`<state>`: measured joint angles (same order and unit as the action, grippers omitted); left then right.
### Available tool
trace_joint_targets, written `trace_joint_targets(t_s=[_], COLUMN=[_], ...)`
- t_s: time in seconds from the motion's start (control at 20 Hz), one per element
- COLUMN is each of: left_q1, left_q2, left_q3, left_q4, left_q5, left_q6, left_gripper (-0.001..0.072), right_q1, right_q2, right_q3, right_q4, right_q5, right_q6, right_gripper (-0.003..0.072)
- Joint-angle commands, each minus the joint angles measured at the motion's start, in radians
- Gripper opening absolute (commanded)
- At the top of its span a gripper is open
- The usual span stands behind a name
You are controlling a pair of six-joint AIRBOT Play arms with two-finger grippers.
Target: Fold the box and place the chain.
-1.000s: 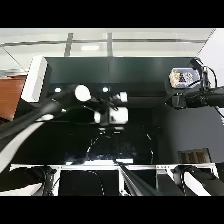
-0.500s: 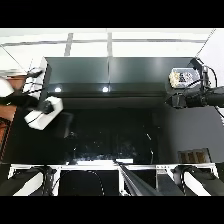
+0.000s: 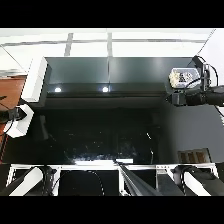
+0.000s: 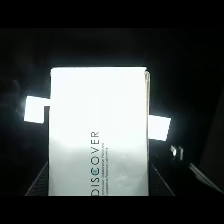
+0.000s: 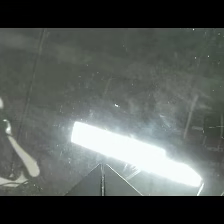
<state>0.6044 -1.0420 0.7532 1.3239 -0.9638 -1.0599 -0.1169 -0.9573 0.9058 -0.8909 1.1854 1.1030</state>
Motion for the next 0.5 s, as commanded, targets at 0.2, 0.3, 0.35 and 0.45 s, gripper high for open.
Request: trace_joint_targets(t_s=[0.2,0.3,0.35,0.45], left_q1=[-0.014,-0.044,-0.057,-0.071], left_q2=[-0.18,-0.219,-0.236,-0.267], left_q3=[0.034,0.065,0.082,0.12], left_q4=[-0.094,-0.094,-0.094,-0.095], left_q5=[0.163,0.182,0.196,0.203], left_q6=[0.141,0.141,0.141,0.141], left_gripper=[0.0333,0.0333,0.0333,0.0333], right_q1=[0.001,0.001,0.001,0.001], right_q2=[0.0,0.0,0.0,0.0], right_q3=[0.001,0.001,0.001,0.001], right_q4=[0.0,0.0,0.0,0.0], right_q5=[-0.007,-0.003,0.001,0.008], right_q6=[0.058,0.074,0.083,0.098], right_gripper=[0.0019,0.0018,0.0018,0.0018])
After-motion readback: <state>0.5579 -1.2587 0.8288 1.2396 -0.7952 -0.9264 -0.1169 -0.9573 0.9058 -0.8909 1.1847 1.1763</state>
